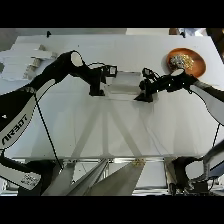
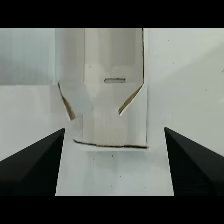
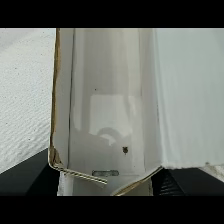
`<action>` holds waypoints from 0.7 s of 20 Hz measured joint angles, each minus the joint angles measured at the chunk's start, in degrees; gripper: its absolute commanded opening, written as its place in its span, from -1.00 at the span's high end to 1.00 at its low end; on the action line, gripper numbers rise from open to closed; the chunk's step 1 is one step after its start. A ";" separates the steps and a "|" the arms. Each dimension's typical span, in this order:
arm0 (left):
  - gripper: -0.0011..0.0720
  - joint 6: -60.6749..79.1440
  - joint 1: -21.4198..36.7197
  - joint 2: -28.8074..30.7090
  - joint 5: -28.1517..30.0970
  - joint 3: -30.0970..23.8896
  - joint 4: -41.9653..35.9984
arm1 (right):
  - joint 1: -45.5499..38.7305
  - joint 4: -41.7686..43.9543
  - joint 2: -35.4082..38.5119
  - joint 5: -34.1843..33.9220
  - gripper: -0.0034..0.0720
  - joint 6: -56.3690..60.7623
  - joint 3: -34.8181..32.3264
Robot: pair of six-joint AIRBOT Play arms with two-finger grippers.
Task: Fold the box and place the chain.
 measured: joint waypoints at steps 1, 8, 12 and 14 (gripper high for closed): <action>-0.93 0.02 -0.17 -0.24 0.11 0.00 -0.20 | 0.00 0.00 0.00 0.00 -0.44 0.02 0.00; -0.75 0.22 -1.46 -2.14 2.16 0.07 -1.18 | 0.00 0.00 0.00 0.00 -0.44 0.00 0.00; -0.53 0.07 -1.77 -2.91 5.14 0.07 -0.96 | 0.00 0.00 0.00 0.00 -0.44 0.02 0.00; -0.44 0.07 -1.90 -3.06 6.71 0.07 -0.26 | 0.00 -0.02 0.00 0.00 -0.44 0.02 0.00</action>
